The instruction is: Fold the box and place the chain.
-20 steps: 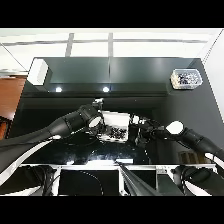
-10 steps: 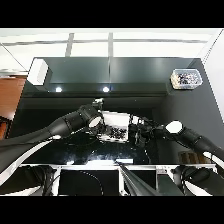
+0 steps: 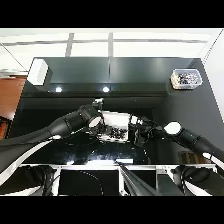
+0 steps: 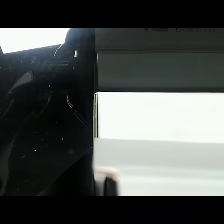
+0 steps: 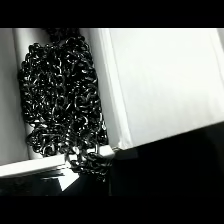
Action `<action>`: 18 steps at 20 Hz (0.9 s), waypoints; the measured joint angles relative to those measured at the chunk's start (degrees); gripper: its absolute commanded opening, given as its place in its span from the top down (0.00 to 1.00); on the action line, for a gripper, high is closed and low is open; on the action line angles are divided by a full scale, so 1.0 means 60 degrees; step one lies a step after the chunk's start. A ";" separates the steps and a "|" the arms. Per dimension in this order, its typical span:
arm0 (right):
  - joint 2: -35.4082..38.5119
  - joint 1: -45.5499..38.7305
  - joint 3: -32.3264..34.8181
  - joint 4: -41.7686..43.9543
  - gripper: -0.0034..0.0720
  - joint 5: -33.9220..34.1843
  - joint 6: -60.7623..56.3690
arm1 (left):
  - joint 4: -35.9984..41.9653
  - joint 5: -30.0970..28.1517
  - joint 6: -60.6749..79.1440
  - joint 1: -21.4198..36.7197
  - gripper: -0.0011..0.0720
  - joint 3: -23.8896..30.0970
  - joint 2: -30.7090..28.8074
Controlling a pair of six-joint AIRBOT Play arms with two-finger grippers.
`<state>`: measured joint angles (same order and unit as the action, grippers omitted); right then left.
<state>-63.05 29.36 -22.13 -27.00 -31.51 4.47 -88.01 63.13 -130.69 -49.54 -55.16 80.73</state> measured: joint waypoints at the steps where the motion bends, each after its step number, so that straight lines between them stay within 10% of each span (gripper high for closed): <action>1: 0.0000 0.0007 0.0000 -0.0004 0.89 0.0047 -0.0076 | 0.0000 0.0000 -0.0004 0.0000 0.94 0.0000 0.0000; 13: 0.2073 -0.0849 -0.0222 -0.2120 0.89 -0.1530 -0.4419 | 0.0000 -0.0004 -0.0004 0.0000 0.94 0.0000 0.0000; 18: 0.3038 -0.1049 -0.0867 -0.0455 0.89 -0.2856 -0.6510 | 0.0000 -0.0004 -0.0004 0.0000 0.94 0.0000 0.0000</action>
<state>-44.82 23.07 -27.33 -29.74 -48.64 -34.59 -88.01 63.11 -130.72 -49.54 -55.16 80.73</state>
